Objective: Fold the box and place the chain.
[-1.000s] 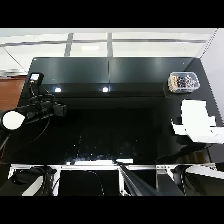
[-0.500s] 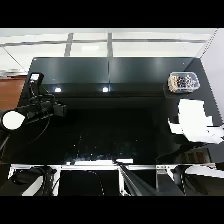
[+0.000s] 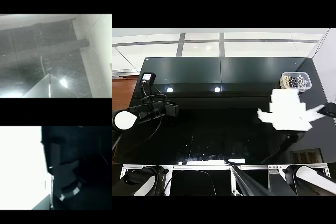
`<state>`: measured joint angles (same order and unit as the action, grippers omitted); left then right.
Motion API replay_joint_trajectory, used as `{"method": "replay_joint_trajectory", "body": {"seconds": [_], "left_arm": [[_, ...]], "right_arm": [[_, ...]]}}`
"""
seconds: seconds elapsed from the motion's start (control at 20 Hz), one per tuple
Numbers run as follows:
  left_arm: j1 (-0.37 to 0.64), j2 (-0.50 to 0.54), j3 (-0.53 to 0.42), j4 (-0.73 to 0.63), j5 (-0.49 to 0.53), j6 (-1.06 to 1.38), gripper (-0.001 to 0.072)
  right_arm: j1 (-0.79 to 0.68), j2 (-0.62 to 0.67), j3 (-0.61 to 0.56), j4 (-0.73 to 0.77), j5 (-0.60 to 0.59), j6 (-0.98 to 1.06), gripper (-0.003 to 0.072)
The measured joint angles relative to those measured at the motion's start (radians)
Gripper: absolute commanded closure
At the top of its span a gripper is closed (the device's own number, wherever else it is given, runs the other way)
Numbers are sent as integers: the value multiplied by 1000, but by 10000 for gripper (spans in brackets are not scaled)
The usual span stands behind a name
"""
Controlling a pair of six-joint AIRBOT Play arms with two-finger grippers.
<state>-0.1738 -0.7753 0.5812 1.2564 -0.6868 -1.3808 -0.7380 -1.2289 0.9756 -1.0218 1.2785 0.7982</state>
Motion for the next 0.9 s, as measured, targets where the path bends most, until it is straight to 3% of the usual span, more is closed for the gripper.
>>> {"method": "replay_joint_trajectory", "body": {"seconds": [0.25,0.45,0.7,0.9], "left_arm": [[0,0,0,0,0,0,684],[0,0,0,0,0,0,684],[0,0,0,0,0,0,684],[0,0,0,0,5,0,684]], "right_arm": [[265,189,-211,238,-125,37,671],[518,264,-388,392,-322,41,671],[777,287,-510,470,-555,44,671],[884,291,-563,486,-646,48,671]]}}
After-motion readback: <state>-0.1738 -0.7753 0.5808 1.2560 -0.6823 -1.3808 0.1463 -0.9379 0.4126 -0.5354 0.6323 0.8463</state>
